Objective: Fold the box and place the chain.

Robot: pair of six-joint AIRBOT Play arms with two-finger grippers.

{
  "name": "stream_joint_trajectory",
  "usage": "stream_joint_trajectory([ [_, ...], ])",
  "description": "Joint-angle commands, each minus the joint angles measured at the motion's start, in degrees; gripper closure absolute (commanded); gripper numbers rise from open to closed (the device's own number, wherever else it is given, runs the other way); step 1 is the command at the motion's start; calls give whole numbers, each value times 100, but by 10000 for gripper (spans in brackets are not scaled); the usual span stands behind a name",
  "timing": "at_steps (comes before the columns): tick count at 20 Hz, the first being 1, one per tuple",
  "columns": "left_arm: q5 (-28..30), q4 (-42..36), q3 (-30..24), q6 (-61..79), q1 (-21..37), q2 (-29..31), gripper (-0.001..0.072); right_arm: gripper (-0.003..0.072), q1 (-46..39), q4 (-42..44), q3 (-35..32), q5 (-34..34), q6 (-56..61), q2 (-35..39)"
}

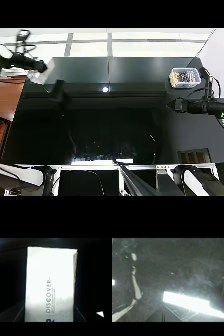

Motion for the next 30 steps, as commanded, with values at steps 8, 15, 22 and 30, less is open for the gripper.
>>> stream_joint_trajectory([
  [8,-2,-22,2070,-688,535,-2105,-8,669,2,133,-2,-352,107,2],
  [15,-859,-662,2081,-2347,455,-37,682,669,984,103,-2,-1423,-247,-20],
  [22,442,-682,-3639,-1421,-981,4308,682,669,2026,-634,-98,-3261,-240,-570],
  [30,1084,-201,-6043,-1143,-1327,6618,681,669,2028,-1113,-96,-3062,-243,-654],
])
